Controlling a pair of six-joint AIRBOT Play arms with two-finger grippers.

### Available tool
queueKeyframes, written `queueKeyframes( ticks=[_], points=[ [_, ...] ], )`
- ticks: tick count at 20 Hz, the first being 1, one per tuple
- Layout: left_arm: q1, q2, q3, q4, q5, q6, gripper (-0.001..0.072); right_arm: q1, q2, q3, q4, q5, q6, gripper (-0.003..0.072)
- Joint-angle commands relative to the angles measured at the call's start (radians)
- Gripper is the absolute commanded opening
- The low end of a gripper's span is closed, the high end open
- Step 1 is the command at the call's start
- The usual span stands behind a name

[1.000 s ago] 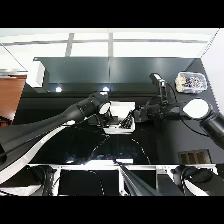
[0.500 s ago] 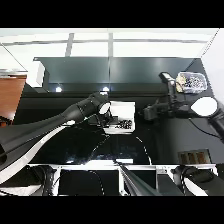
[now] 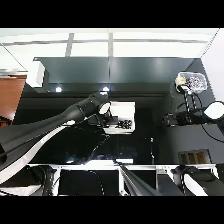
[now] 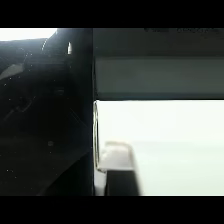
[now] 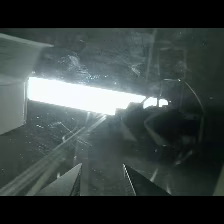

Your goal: Fold the box and place the chain.

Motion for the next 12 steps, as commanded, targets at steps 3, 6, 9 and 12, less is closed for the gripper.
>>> queueKeyframes(
  ticks=[3, 6, 9, 12],
  points=[
    [0.000, 0.000, 0.000, 0.000, 0.000, 0.000, 0.0030, -0.015, 0.001, -0.023, 0.034, -0.027, -0.001, 0.0312],
    [0.001, 0.000, 0.000, 0.000, 0.026, 0.000, 0.0030, -0.015, 0.001, -0.023, 0.034, -0.030, -0.001, 0.0313],
    [0.002, 0.000, 0.000, 0.005, 0.029, 0.000, 0.0030, -0.015, 0.001, -0.023, 0.035, -0.029, 0.000, 0.0312],
    [0.013, 0.000, 0.002, -0.009, 0.000, 0.000, 0.0031, -0.015, 0.001, -0.023, 0.035, -0.030, -0.001, 0.0312]
  ],
)
